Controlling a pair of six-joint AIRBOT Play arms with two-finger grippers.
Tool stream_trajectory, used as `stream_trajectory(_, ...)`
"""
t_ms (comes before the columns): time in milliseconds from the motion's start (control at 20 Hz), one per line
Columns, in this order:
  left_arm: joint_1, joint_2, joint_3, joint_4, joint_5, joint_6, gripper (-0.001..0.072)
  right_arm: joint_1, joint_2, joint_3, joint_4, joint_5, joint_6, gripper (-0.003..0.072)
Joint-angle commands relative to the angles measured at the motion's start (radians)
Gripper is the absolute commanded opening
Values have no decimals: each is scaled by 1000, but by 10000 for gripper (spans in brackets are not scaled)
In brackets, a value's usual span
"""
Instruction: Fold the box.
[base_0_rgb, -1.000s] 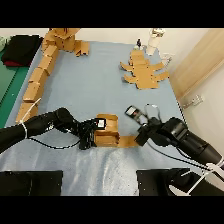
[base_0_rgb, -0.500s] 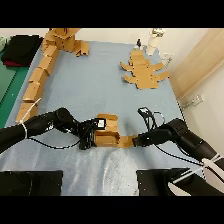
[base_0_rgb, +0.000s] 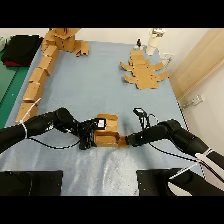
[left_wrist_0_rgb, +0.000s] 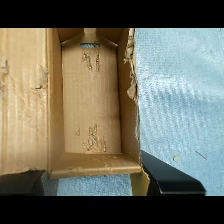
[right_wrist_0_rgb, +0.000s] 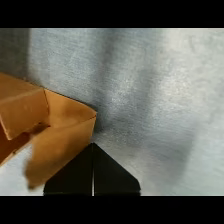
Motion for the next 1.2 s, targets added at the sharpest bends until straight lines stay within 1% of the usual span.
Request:
stream_trajectory(0, 1, 0, 0, 0, 0, 0, 343, 0, -4, 0, 65, 26, -31, 5)
stream_trajectory(150, 1, 0, 0, 0, 0, 0, 342, 0, 11, 0, 69, 26, -31, 4)
stream_trajectory(350, 1, 0, 0, 0, 0, 0, 343, 0, 18, 0, 34, 17, -30, 4)
stream_trajectory(550, 1, 0, 0, 0, 0, 0, 343, 0, 21, 0, 121, 24, -53, 6)
stream_trajectory(600, 1, 0, 0, 0, 0, 0, 343, 0, 25, 1, 161, 26, -77, 63)
stream_trajectory(650, 1, 0, 0, 0, 0, 0, 343, 1, 29, 6, 187, 25, -83, 145)
stream_trajectory(700, 1, 0, 0, 0, 0, 0, 343, 0, 33, 19, 194, 20, -83, 167)
stream_trajectory(800, 1, 0, 0, 0, 0, 0, 342, 0, 47, 45, 193, 18, -82, 167)
stream_trajectory(850, 1, 0, 0, 0, 0, 0, 343, 0, 50, 55, 194, 16, -82, 184)
stream_trajectory(900, 1, 0, 0, 0, 0, 0, 343, 0, 50, 61, 195, 7, -82, 346)
stream_trajectory(950, 1, 0, 0, 0, 0, 0, 343, 0, 49, 63, 199, -8, -82, 420)
stream_trajectory(1150, 1, 0, 0, 0, 0, 0, 343, 0, 49, 64, 206, -26, -82, 425)
